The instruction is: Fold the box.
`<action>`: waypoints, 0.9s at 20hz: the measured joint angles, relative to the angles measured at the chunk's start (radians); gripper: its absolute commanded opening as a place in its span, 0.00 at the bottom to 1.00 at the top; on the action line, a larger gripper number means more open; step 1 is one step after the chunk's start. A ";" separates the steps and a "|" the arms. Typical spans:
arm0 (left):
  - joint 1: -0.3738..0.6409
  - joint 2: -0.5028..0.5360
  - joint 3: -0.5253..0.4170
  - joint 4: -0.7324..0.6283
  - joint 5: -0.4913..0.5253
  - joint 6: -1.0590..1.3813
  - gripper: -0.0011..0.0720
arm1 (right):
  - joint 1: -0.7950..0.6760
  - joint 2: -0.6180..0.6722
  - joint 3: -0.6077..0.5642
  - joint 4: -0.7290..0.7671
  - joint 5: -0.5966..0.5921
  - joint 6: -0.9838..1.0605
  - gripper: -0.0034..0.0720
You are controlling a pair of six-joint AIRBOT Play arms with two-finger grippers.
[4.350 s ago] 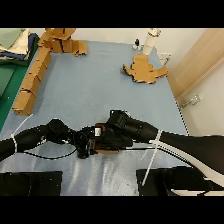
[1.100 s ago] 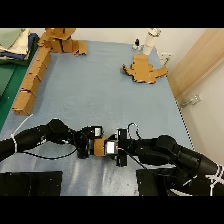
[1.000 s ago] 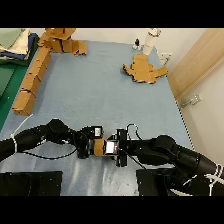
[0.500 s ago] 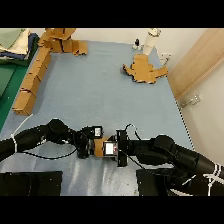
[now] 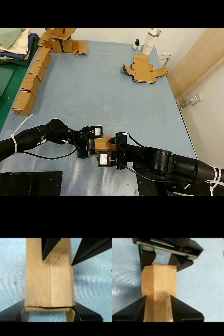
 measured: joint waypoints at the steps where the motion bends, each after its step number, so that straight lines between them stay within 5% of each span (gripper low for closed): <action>1: 0.000 0.000 0.000 0.000 0.000 0.000 0.74 | 0.010 0.000 0.000 -0.035 0.000 0.026 0.66; 8: 0.000 0.000 0.000 0.001 -0.001 0.002 0.74 | 0.045 0.023 0.002 -0.140 -0.002 0.101 0.61; 18: 0.000 0.000 0.000 0.001 -0.003 0.003 0.74 | 0.050 0.052 0.002 -0.168 -0.003 0.110 0.39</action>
